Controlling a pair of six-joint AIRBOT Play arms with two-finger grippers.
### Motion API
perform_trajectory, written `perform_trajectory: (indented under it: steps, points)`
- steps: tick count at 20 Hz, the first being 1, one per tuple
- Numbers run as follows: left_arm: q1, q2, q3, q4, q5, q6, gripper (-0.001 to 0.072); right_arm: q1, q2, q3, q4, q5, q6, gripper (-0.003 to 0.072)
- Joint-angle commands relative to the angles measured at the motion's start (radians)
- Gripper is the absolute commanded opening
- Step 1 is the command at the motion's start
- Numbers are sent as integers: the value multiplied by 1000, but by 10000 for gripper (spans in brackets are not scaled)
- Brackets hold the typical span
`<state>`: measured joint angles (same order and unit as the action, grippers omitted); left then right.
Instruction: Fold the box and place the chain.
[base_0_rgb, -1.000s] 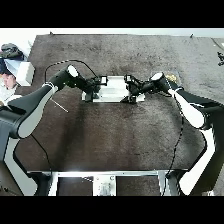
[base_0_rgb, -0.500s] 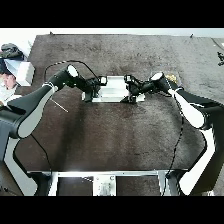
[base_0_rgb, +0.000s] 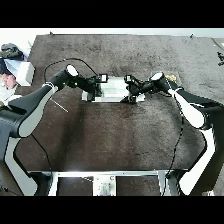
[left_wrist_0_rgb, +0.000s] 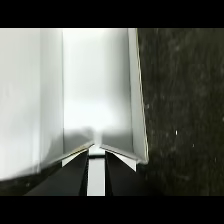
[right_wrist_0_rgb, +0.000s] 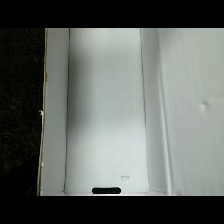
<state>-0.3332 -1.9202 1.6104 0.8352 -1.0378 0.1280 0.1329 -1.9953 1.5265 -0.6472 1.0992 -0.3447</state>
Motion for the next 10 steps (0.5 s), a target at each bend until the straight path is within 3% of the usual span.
perform_trajectory:
  steps: [1, 2, 5, 6, 7, 10]
  points:
    - [0, -2, -5, -75, -10, 39, 117, 1, 0, 0, 0, 0, 1, 473]
    - [0, -1, -11, -94, -7, 45, 194, 1, 0, 0, 0, 0, 0, 472]
    - [0, -1, -18, -125, 8, 65, 216, 1, 0, 0, 0, 0, 0, 472]
    - [0, -1, -18, -126, 8, 63, 479, 1, 0, 0, 0, 0, 1, 473]
    - [0, -1, -18, -126, 11, 54, 630, 1, 0, 0, 0, 0, 0, 472]
    - [0, -1, -18, -125, 20, 37, 630, 1, 0, 0, 0, 0, 1, 472]
